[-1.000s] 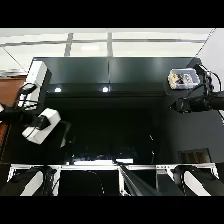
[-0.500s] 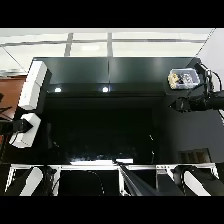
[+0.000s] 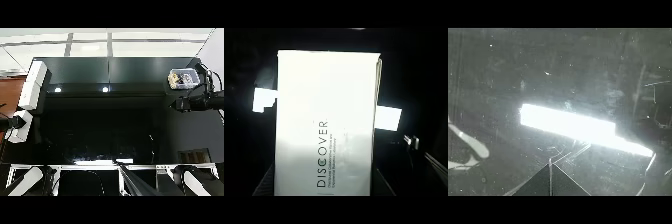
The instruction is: Fold the box and place the chain.
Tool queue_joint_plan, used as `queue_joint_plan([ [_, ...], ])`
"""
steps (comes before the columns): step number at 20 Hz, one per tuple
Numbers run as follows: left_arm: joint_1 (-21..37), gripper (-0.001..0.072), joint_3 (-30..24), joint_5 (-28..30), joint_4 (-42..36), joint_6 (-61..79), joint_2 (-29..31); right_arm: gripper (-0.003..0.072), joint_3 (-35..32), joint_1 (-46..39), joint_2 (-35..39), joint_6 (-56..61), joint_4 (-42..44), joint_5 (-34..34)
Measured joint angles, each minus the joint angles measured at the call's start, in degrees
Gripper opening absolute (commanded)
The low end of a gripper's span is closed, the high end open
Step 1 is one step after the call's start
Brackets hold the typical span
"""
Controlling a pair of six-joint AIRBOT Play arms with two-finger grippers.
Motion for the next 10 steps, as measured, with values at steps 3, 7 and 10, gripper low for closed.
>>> queue_joint_plan([
  [3, -0.1, 0.0323, 0.2, 3.0, -2.1, 1.2, -1.3, 0.0012, 0.0, 0.0, 0.0, 0.7, 0.0, 0.0],
  [7, -0.8, 0.0322, 0.3, 4.3, -5.0, 5.8, -1.9, 0.0013, 0.0, 0.0, 0.0, 1.1, 0.0, -0.2],
  [10, -1.9, 0.0322, 0.3, 5.1, -6.2, 10.1, -2.1, 0.0013, 0.0, 0.0, 0.0, 1.8, 0.0, -0.2],
])
